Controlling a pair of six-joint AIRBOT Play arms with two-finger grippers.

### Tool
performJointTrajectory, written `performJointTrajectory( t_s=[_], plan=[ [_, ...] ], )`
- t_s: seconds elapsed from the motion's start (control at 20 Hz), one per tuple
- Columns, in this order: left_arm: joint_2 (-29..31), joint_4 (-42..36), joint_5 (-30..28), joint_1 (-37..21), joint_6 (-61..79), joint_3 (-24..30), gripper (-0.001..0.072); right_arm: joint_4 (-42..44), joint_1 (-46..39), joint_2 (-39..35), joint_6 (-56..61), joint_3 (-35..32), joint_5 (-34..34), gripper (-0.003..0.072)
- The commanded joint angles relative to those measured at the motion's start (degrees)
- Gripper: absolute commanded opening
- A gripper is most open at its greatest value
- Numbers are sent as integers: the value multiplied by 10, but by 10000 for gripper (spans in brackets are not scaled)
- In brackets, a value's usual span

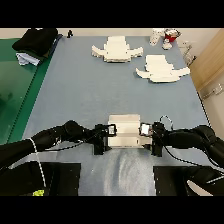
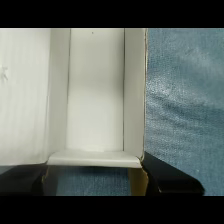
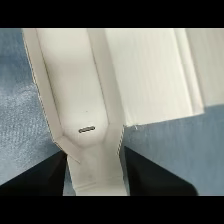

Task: Fold the box.

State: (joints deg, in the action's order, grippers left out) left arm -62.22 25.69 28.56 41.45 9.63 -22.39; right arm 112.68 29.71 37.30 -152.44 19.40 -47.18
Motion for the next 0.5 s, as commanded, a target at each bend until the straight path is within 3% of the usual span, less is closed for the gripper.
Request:
performJointTrajectory(
  t_s=[0.0, 0.05, 0.1, 0.15, 0.45],
  plan=[
    [0, 0, 0, 0, 0, 0, 423, 33, 0, 17, -82, -2, 20, 506],
    [0, 0, 0, 0, 0, 0, 423, 43, 1, 18, -94, -2, 19, 425],
    [0, 0, 0, 0, 0, 0, 424, 51, 1, 19, -99, -2, 19, 218],
    [0, 0, 0, 0, 0, 0, 423, 64, 1, 20, -104, -2, 19, 154],
    [0, 0, 0, 0, 0, 0, 424, 122, 15, 47, -156, -2, 34, 87]
  ],
)
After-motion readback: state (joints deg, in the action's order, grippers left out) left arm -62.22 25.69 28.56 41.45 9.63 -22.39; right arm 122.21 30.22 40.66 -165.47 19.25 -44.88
